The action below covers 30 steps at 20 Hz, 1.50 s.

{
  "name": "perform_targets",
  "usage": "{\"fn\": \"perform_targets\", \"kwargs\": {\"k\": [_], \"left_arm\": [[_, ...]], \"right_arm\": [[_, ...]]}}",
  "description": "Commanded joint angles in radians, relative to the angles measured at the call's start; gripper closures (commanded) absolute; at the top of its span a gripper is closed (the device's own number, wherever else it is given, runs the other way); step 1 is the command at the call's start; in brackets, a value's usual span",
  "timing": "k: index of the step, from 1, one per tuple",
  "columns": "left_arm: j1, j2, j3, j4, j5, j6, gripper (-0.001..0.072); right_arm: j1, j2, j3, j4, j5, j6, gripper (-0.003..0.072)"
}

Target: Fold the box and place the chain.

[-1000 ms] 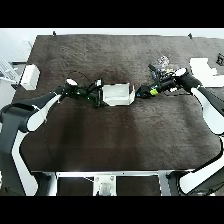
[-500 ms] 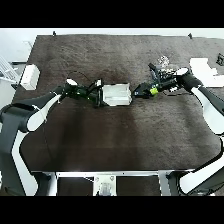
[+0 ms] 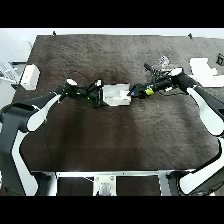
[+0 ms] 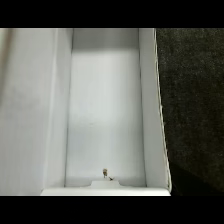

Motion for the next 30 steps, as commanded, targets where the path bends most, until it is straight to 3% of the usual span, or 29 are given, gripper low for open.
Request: {"fn": "perform_targets", "kwargs": {"k": [1, 10, 30], "left_arm": [[0.001, 0.0, 0.0, 0.0, 0.0, 0.0, 0.0362], [0.001, 0.0, 0.0, 0.0, -0.001, 0.0, 0.0363], [0.001, 0.0, 0.0, 0.0, -0.006, 0.0, 0.0362]], "right_arm": [[0.028, 0.0, 0.011, -0.082, -0.038, 0.064, 0.0171], [0.13, 0.0, 0.134, -0.404, -0.076, 0.301, 0.0171], [0.355, 0.0, 0.167, -0.913, -0.119, 0.797, 0.0171]]}}
